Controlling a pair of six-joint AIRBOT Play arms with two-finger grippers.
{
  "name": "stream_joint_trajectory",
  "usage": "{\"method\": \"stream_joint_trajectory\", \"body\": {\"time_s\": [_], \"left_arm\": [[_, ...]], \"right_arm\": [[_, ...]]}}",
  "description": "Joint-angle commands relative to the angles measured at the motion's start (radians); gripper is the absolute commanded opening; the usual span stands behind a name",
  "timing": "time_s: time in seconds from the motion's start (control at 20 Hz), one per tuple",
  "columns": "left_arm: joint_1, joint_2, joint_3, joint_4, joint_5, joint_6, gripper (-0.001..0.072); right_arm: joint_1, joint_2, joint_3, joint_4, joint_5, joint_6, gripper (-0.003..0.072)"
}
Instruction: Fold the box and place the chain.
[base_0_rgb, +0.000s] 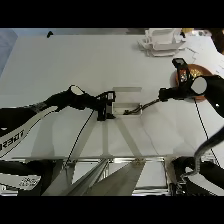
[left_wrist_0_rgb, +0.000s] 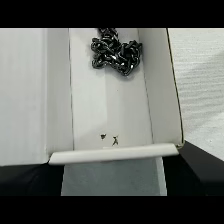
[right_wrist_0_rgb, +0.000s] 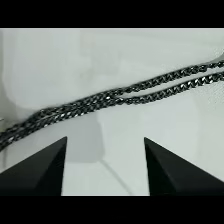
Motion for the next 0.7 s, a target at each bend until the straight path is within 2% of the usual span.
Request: {"method": "stream_joint_trajectory", "body": {"time_s": [0.0,0.05,0.35,0.65], "left_arm": [[0.0,0.001,0.0,0.0,0.0,0.0,0.0013],[0.0,0.001,0.0,0.0,0.0,0.0,0.0013],[0.0,0.001,0.0,0.0,0.0,0.0,0.0013],[0.0,0.001,0.0,0.0,0.0,0.0,0.0013]], "right_arm": [[-0.024,-0.108,-0.021,-0.018,-0.075,0.018,0.0293],[-0.024,-0.131,-0.024,-0.019,-0.09,0.018,0.0259],[-0.024,-0.156,-0.024,-0.019,-0.154,0.034,0.028],[-0.024,-0.203,-0.024,-0.034,-0.139,0.082,0.028]]}}
